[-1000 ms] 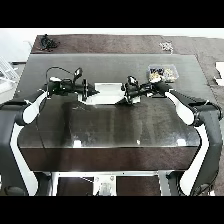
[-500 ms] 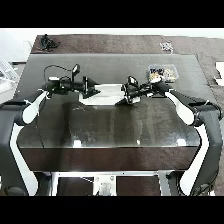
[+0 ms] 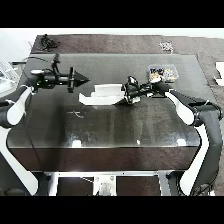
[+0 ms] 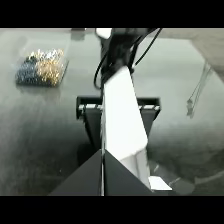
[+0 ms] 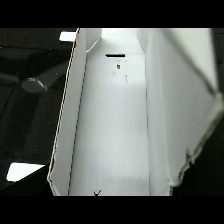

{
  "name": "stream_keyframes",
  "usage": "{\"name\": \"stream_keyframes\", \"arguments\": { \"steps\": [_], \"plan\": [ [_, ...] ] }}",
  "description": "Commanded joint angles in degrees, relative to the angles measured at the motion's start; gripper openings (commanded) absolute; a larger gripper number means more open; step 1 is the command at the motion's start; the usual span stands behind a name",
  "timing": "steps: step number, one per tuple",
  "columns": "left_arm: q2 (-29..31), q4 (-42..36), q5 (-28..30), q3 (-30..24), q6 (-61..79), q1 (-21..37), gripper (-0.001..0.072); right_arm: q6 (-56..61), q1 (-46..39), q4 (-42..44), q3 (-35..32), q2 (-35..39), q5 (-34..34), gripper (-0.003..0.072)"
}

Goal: Fold the box and place the chain.

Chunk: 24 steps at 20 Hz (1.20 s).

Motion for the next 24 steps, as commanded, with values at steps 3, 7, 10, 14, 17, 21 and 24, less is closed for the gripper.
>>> {"name": "stream_keyframes", "arguments": {
  "steps": [3, 7, 10, 14, 17, 21, 24],
  "plan": [
    [10.05, 4.79, -2.1, -3.87, -2.84, 0.37, 0.0013, 0.02, 0.07, -0.02, 0.0, -0.04, 0.02, 0.0589],
    [21.84, 8.26, 14.84, -18.91, 5.81, -4.17, 0.0013, 0.02, 0.07, -0.02, 0.0, -0.04, 0.02, 0.0589],
    [22.82, 9.07, 31.93, -27.52, 8.81, -9.7, 0.0015, 0.02, 0.07, -0.02, 0.0, -0.04, 0.02, 0.0589],
    [18.16, 8.81, 34.77, -28.52, 7.5, -13.18, 0.0017, 0.02, 0.07, -0.02, 0.0, -0.04, 0.04, 0.0589],
    [17.77, 6.84, 37.2, -28.13, 7.26, -13.2, 0.0017, 0.02, 0.07, -0.02, 0.0, -0.04, 0.02, 0.0589],
    [17.73, 3.78, 42.62, -23.39, 7.3, -13.18, 0.0017, 0.02, 0.07, -0.02, 0.0, -0.04, 0.02, 0.0589],
    [17.59, 2.99, 43.8, -21.07, 7.32, -13.18, 0.0017, 0.02, 0.07, -0.02, 0.0, -0.04, 0.02, 0.0589]
  ]
}}
